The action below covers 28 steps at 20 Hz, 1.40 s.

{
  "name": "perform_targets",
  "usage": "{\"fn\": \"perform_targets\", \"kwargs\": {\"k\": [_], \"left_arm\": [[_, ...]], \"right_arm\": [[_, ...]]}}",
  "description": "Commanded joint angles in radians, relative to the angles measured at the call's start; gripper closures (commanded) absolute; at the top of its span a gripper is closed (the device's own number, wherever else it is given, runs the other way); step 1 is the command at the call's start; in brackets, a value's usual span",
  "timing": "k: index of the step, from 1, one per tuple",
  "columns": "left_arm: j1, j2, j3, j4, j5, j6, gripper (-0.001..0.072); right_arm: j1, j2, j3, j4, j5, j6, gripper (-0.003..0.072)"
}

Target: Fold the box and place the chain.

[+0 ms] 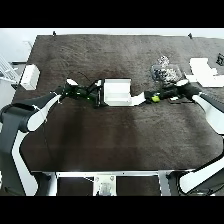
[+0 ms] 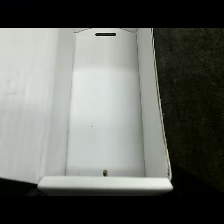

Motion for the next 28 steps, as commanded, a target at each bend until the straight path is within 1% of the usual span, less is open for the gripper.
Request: {"fn": "perform_targets", "kwargs": {"k": [1, 4, 6, 7, 8, 9, 11, 12, 13, 15, 20, 22, 24, 25, 28], "left_arm": [[0.001, 0.0, 0.0, 0.0, 0.0, 0.0, 0.0363], [0.001, 0.0, 0.0, 0.0, 0.0, 0.0, 0.0363], [0.001, 0.0, 0.0, 0.0, 0.0, 0.0, 0.0363], [0.001, 0.0, 0.0, 0.0, 0.0, 0.0, 0.0362], [0.001, 0.0, 0.0, 0.0, 0.0, 0.0, 0.0362], [0.001, 0.0, 0.0, 0.0, 0.0, 0.0, 0.0362], [0.001, 0.0, 0.0, 0.0, 0.0, 0.0, 0.0362], [0.001, 0.0, 0.0, 0.0, 0.0, 0.0, 0.0362], [0.001, 0.0, 0.0, 0.0, 0.0, 0.0, 0.0362], [0.001, 0.0, 0.0, 0.0, 0.0, 0.0, 0.0362], [0.001, 0.0, 0.0, 0.0, 0.0, 0.0, 0.0362], [0.001, 0.0, 0.0, 0.0, 0.0, 0.0, 0.0362], [0.001, 0.0, 0.0, 0.0, 0.0, 0.0, 0.0362], [0.001, 0.0, 0.0, 0.0, 0.0, 0.0, 0.0363], [0.001, 0.0, 0.0, 0.0, 0.0, 0.0, 0.0362]], "right_arm": [[0.084, -0.01, 0.035, 0.058, 0.014, 0.006, 0.0677], [0.059, -0.009, 0.09, -0.012, 0.018, 0.021, 0.0676], [0.039, -0.009, 0.101, -0.012, 0.041, 0.056, 0.0671], [0.039, -0.009, 0.105, -0.011, 0.053, 0.056, 0.06], [0.042, -0.009, 0.108, 0.004, 0.069, 0.056, 0.0559], [0.05, -0.009, 0.109, 0.024, 0.077, 0.056, 0.0554], [0.063, -0.009, 0.113, 0.041, 0.081, 0.056, 0.0479], [0.065, -0.009, 0.116, 0.04, 0.082, 0.056, 0.042], [0.065, -0.009, 0.119, 0.041, 0.082, 0.056, 0.0389], [0.062, -0.009, 0.135, 0.041, 0.084, 0.056, 0.0389], [0.053, -0.009, 0.175, 0.034, 0.142, 0.055, 0.0382], [0.039, -0.009, 0.177, -0.026, 0.16, 0.056, 0.0382], [0.027, -0.009, 0.176, -0.106, 0.167, 0.102, 0.0382], [0.024, -0.009, 0.176, -0.124, 0.17, 0.112, 0.0381], [0.021, -0.009, 0.176, -0.116, 0.18, 0.112, 0.0381]]}}
